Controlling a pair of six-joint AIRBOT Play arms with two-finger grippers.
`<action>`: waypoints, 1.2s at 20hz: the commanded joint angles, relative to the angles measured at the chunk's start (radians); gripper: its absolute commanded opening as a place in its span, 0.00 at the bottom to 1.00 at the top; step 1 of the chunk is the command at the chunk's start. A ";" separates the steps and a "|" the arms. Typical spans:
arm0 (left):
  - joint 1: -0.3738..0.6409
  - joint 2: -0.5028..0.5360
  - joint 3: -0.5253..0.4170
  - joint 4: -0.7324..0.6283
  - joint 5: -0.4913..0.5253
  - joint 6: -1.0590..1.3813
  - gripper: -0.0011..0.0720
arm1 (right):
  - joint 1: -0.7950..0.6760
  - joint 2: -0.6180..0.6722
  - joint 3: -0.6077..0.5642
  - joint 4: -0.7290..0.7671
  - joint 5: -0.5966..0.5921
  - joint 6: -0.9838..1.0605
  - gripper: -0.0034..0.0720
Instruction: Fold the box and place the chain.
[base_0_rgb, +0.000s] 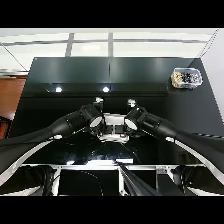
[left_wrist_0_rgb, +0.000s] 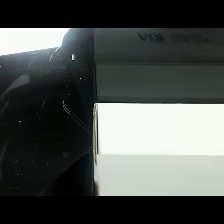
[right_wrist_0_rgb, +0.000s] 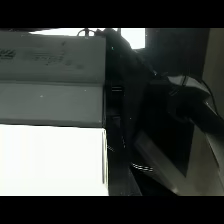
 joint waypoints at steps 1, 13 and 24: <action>0.000 0.000 0.000 0.000 -0.002 -0.001 0.05 | -0.002 0.024 0.003 0.002 0.015 -0.034 0.56; 0.000 0.000 0.000 0.000 -0.001 -0.001 0.05 | -0.188 0.450 0.047 -0.349 0.208 -0.389 0.56; 0.000 0.000 0.000 0.000 0.003 -0.001 0.05 | -0.966 0.127 0.159 -0.235 -0.225 -0.463 1.00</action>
